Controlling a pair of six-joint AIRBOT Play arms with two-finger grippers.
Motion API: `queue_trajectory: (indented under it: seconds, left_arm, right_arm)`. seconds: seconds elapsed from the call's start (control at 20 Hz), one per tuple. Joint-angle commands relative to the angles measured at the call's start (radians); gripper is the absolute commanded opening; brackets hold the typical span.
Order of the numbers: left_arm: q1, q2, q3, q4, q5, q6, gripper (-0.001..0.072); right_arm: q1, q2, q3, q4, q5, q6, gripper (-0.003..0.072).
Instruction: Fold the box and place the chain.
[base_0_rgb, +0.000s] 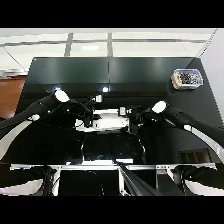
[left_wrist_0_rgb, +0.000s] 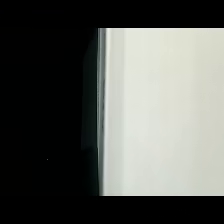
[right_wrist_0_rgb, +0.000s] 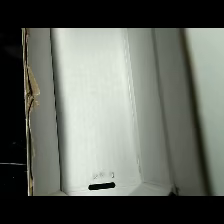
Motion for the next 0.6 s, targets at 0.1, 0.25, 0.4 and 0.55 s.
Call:
queue_trajectory:
  seconds: [0.1, 0.25, 0.4, 0.55]
  left_arm:
    - [0.000, 0.000, 0.000, 0.000, 0.002, 0.000, 0.0021]
    - [0.000, 0.000, 0.000, 0.000, 0.002, 0.000, 0.0022]
    - [0.000, 0.000, 0.000, 0.000, 0.002, 0.000, 0.0022]
    - [0.000, 0.000, 0.000, 0.000, 0.002, 0.000, 0.0022]
  right_arm:
    - [0.014, -0.003, 0.002, -0.026, -0.023, 0.027, 0.0704]
    - [0.018, -0.005, 0.002, -0.056, -0.030, 0.061, 0.0703]
    - [0.018, -0.005, 0.002, -0.067, -0.029, 0.068, 0.0703]
    - [0.020, -0.005, 0.002, -0.078, -0.029, 0.074, 0.0703]
